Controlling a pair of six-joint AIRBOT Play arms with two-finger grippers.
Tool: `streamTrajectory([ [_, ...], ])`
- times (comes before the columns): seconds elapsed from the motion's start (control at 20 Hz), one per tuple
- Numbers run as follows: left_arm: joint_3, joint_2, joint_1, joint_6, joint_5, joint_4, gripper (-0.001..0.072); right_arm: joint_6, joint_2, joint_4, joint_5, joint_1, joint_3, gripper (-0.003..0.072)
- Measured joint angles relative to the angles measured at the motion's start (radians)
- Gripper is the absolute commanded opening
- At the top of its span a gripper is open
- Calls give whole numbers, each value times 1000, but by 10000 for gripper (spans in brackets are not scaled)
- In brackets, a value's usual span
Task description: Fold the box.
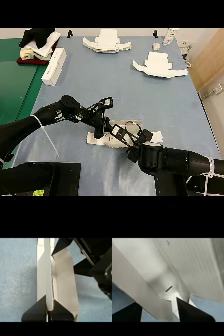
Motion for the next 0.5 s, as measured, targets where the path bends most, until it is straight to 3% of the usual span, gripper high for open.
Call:
streamTrajectory([
  [0.15,0,0,0,0,0,0,13,47,7,-8,-16,0,24,625],
  [0.2,0,0,0,0,0,0,13,56,9,-11,-27,0,32,720],
  [0.5,0,0,0,0,0,0,13,46,43,-19,-61,-15,35,720],
])
